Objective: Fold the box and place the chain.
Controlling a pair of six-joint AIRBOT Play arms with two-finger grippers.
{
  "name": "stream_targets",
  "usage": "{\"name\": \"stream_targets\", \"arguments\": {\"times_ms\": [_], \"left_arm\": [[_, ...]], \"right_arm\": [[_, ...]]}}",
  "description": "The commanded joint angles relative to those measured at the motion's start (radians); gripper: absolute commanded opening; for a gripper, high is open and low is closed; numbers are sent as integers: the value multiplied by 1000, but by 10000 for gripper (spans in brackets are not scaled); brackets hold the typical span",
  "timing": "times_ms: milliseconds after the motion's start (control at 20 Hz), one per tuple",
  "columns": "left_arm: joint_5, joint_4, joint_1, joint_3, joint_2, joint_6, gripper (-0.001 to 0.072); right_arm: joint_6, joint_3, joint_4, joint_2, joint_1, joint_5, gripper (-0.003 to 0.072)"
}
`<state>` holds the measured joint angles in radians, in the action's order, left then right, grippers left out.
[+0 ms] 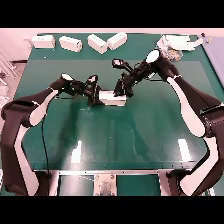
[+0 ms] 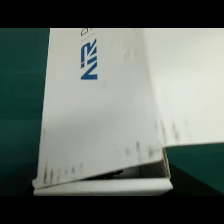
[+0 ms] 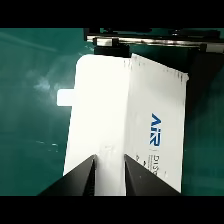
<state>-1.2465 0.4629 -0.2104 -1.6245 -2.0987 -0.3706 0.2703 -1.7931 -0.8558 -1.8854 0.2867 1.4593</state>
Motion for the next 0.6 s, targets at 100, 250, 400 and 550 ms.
{"name": "stream_targets", "arguments": {"times_ms": [100,250,400,550], "left_arm": [[0,0,0,-1,1,0,347],[0,0,0,-1,1,0,347],[0,0,0,-1,1,0,347],[0,0,0,-1,1,0,346]], "right_arm": [[10,-1,2,-2,15,-42,275],[27,-1,-25,-4,16,-64,305],[44,-1,-43,-6,19,-75,378],[55,-1,-47,-13,22,-74,375]]}}
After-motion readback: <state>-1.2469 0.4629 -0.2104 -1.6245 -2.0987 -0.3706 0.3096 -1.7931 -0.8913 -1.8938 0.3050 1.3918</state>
